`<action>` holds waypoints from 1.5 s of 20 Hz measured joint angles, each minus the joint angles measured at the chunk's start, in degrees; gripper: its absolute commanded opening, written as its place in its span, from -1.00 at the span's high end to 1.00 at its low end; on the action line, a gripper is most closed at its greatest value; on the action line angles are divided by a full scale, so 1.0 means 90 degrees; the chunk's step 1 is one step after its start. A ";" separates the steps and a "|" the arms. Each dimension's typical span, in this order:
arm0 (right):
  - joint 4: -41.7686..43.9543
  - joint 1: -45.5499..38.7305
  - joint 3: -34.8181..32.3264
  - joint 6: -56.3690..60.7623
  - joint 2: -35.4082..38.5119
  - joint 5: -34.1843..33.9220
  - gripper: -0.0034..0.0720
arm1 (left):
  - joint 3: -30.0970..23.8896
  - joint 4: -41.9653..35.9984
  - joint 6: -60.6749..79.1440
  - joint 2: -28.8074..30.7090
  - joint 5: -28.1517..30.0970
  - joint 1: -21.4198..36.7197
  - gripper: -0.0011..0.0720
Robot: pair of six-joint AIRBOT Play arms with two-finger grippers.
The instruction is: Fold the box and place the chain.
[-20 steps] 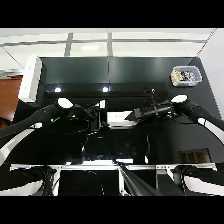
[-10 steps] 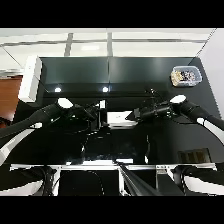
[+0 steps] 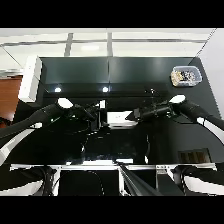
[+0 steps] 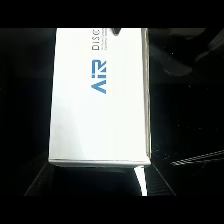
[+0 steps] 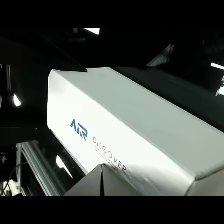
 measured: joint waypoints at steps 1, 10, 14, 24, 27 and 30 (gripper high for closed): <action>-0.0075 -0.0036 0.0085 -0.0015 0.0012 0.0134 0.88 | 0.0000 -0.0002 -0.0002 0.0000 -0.0002 0.0000 0.02; -0.1083 -0.1826 0.0644 0.0308 0.1328 0.2108 0.88 | 0.0063 -0.0238 -0.0134 0.0090 0.0024 0.0029 -0.99; -0.1804 -0.2892 0.0673 0.0505 0.2072 0.2557 0.88 | 0.0182 0.0032 -0.0248 0.0542 -0.0022 0.0051 -0.99; -0.2154 -0.3587 0.0675 0.0617 0.2477 0.2506 0.88 | 0.1382 -0.0682 -0.0986 -0.0146 -0.0151 -0.0697 -0.98; -0.2161 -0.3604 0.0675 0.0617 0.2487 0.2467 0.88 | 0.1804 -0.0746 -0.1406 -0.0719 -0.0160 -0.0821 -0.98; -0.2161 -0.3609 0.0675 0.0614 0.2492 0.2392 0.88 | 0.1987 -0.0721 -0.1717 -0.1001 -0.0197 -0.0867 -0.98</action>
